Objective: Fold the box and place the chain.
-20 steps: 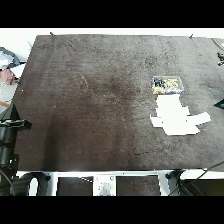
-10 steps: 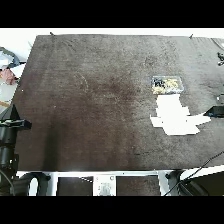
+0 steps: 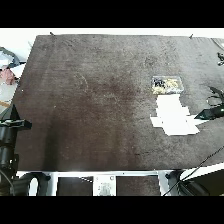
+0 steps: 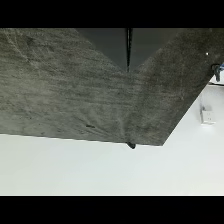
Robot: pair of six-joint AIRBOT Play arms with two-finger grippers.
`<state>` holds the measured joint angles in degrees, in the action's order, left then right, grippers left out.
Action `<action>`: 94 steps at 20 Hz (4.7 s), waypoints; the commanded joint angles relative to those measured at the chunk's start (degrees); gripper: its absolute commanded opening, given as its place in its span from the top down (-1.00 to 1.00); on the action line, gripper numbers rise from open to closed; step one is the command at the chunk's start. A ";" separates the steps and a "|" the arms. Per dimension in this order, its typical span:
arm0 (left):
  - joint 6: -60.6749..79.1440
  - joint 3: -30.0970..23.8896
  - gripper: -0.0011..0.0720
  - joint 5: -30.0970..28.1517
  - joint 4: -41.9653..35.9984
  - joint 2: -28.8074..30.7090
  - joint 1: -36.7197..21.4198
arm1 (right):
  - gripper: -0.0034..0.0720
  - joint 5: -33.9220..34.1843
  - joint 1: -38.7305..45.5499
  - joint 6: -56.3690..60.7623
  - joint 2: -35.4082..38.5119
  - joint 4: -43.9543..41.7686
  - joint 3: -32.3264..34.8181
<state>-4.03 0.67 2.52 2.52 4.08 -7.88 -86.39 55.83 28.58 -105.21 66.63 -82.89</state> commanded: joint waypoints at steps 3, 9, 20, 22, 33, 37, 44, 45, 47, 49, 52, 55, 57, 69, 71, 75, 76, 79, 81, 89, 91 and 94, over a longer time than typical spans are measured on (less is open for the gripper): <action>0.00 0.04 0.93 -0.02 0.00 0.02 -0.02 | 0.94 -5.22 -0.04 -1.60 -0.15 -4.24 1.01; 0.00 0.04 0.93 -0.02 0.00 0.02 -0.02 | 0.95 -14.78 -0.85 5.40 3.17 -17.44 7.13; 0.00 0.15 0.93 0.04 0.00 0.00 -0.02 | 0.95 17.07 -31.01 -4.81 24.48 -50.40 44.37; 0.00 0.15 0.93 0.00 0.00 0.00 -0.02 | 0.95 25.35 -38.93 -4.63 24.37 -57.05 43.06; 0.94 0.17 -0.13 11.82 -1.18 -0.28 -0.02 | 0.95 42.36 -52.30 0.76 15.28 -50.12 27.76; 0.90 0.17 -0.13 12.72 -3.04 -0.28 -0.02 | 0.95 44.37 -52.33 1.73 15.26 -47.78 27.78; -0.46 5.05 -0.14 15.87 -2.75 -2.01 -0.02 | 0.95 44.44 -52.43 2.71 15.26 -45.81 27.78; -0.44 5.84 -0.14 17.03 -2.75 -5.35 -0.02 | 0.94 44.44 -52.43 2.71 15.26 -45.81 27.78; -0.37 8.66 -0.14 19.47 -2.75 -15.23 -0.02 | 0.94 44.44 -52.43 2.71 15.26 -45.83 27.78; 0.92 13.66 -0.14 22.32 -2.75 -27.06 -0.02 | 0.94 44.44 -52.43 2.69 15.26 -45.81 27.78; 2.62 24.92 -0.13 31.93 -2.71 -45.55 -0.02 | 0.94 44.41 -52.43 2.69 15.26 -45.81 27.78; 2.32 37.29 -0.13 41.81 -1.81 -61.18 0.15 | 0.94 44.41 -52.43 2.54 15.26 -45.81 27.78; -1.68 46.07 -0.14 44.24 3.30 -69.64 2.91 | 0.94 44.39 -52.43 2.49 15.26 -45.79 27.78; -37.35 94.53 -0.14 61.40 33.86 -108.41 15.41 | 0.94 44.24 -52.43 2.03 15.26 -45.79 27.78; -39.56 99.01 -0.19 65.13 34.86 -112.72 15.41 | 0.94 44.22 -52.43 1.62 15.26 -45.81 27.78; -40.74 105.44 -0.32 70.05 34.75 -119.38 15.41 | 0.94 43.91 -52.43 1.38 15.26 -45.81 27.78; -40.96 105.94 -0.32 70.01 34.75 -120.24 15.41 | 0.94 43.56 -52.43 1.38 15.26 -45.81 27.78; -40.46 105.98 -0.32 71.08 34.36 -121.39 15.41 | 0.94 43.32 -52.43 0.98 15.26 -45.81 27.78; -40.06 105.98 -0.32 71.71 34.34 -121.94 15.41 | 0.94 43.23 -52.43 0.98 15.26 -45.81 27.78; -36.52 105.98 -0.32 78.18 24.85 -126.35 15.41 | 0.94 43.10 -52.43 0.94 15.26 -45.79 27.78; -36.50 105.98 -0.32 79.52 24.74 -126.73 15.43 | 0.94 43.10 -52.43 0.94 15.26 -45.81 27.78; -36.39 105.98 -0.28 80.21 24.90 -127.03 15.47 | 0.94 43.12 -52.43 0.96 15.26 -45.81 27.78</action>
<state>-40.75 106.59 81.32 27.81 -122.43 7.62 -43.29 3.46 29.52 -89.93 20.86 -55.07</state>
